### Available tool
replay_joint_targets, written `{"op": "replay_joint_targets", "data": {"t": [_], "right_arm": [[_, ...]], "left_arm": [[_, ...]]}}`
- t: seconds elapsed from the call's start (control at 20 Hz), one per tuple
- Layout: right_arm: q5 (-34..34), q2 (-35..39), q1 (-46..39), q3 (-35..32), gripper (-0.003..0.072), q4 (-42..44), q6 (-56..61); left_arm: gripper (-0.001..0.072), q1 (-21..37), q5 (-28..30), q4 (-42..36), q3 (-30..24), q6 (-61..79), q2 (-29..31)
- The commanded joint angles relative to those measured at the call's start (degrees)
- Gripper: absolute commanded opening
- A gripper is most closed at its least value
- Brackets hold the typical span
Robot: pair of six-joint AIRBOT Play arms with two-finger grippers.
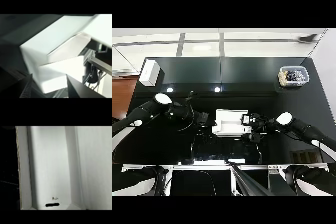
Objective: Fold the box and place the chain.
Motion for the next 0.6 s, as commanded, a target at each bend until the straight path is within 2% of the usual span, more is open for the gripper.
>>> {"op": "replay_joint_targets", "data": {"t": [0.0,0.15,0.55], "right_arm": [[0.0,0.0,0.0,0.0,0.0183,0.0,0.0],[0.0,0.0,0.0,0.0,0.0183,0.0,0.0],[0.0,0.0,0.0,0.0,0.0183,0.0,0.0]], "left_arm": [[0.049,-4.0,2.0,5.6,2.8,-8.9,0.0],[0.049,-7.1,3.5,13.8,5.2,-18.1,0.0],[0.0489,-13.4,7.2,21.6,8.3,-32.5,0.0]]}}
